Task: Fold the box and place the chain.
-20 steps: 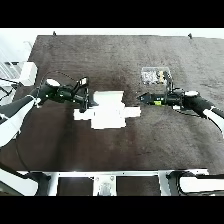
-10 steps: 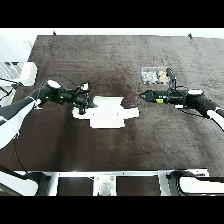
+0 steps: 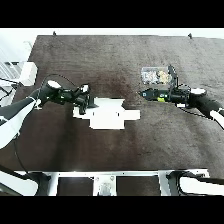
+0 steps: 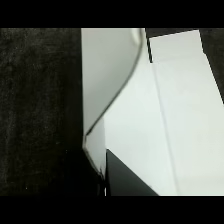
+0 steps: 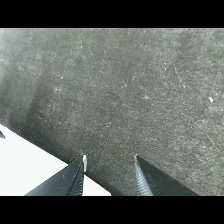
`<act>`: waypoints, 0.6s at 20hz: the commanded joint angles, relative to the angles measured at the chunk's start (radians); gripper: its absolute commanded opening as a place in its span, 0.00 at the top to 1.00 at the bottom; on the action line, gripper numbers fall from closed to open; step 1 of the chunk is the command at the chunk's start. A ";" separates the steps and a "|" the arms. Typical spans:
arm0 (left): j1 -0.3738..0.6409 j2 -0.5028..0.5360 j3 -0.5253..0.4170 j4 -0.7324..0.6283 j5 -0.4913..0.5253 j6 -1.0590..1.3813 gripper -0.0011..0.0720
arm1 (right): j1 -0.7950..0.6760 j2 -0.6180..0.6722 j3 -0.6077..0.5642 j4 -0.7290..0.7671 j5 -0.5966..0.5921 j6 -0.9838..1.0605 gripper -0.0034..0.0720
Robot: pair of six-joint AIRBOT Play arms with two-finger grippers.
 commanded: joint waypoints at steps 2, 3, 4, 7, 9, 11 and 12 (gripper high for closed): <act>0.000 -0.002 0.000 -0.037 -0.005 0.056 0.96 | 0.000 0.002 0.000 0.000 0.014 0.001 0.43; 0.000 -0.003 0.000 -0.051 0.002 0.067 0.96 | 0.000 0.002 0.000 0.001 0.014 0.001 0.43; 0.002 -0.008 0.001 -0.072 0.005 0.082 0.96 | 0.000 0.002 0.000 0.000 0.014 0.001 0.44; 0.006 -0.019 0.001 -0.130 0.014 0.129 0.96 | 0.000 0.002 0.000 0.001 0.013 0.001 0.43; 0.006 -0.021 0.001 -0.130 0.015 0.129 0.96 | 0.000 0.002 0.000 0.001 0.013 0.001 0.43; 0.013 -0.063 0.037 -0.131 -0.011 0.114 0.96 | 0.000 0.002 0.000 0.001 0.011 0.000 0.43; 0.016 -0.095 0.065 -0.131 -0.036 0.091 0.96 | 0.000 0.002 0.000 0.001 0.012 0.000 0.44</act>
